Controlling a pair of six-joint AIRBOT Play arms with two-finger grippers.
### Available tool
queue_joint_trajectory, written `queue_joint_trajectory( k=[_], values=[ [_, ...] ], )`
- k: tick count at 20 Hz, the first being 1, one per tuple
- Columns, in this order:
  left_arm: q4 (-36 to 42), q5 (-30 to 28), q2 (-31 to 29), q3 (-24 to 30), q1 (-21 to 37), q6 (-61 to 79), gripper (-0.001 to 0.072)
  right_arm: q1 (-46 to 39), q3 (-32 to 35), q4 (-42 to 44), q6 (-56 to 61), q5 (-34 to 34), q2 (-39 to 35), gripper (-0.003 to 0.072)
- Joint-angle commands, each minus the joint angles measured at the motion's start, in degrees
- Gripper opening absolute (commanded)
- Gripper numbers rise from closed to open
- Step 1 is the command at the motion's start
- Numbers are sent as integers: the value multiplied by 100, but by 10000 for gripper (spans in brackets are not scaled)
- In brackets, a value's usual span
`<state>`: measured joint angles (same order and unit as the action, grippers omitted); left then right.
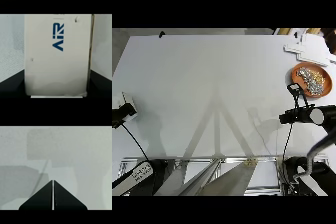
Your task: Fold the box and place the chain.
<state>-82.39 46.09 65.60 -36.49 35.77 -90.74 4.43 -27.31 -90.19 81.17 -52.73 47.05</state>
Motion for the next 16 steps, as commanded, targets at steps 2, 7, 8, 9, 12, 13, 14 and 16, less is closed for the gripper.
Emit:
queue_joint_trajectory(
  k=[2, 7, 8, 9, 12, 13, 14, 16],
  values=[
    [-37, 343, 55, 0, 24, -79, 702, -2, 0, 2, 0, 0, 4, 21],
    [-122, 267, -752, 0, -170, -74, 695, -2, 0, 2, 0, 0, 4, 21],
    [-118, 221, -997, 0, -251, -76, 694, -2, 0, 2, 0, 0, 4, 21],
    [-127, 162, -1224, 0, -341, -70, 693, -2, 0, 2, 0, 0, 4, 21],
    [-120, 87, -1882, 0, -542, -70, 693, -2, 0, 2, 0, 0, 4, 21],
    [-83, 96, -2059, 0, -573, -79, 693, -2, 0, 2, 0, 0, 4, 21],
    [-83, 125, -2192, 0, -592, -79, 693, -2, 0, 2, 0, 0, 4, 21],
    [-59, 221, -2337, 0, -629, -83, 693, -2, 0, 2, 0, 0, 4, 21]
  ],
)
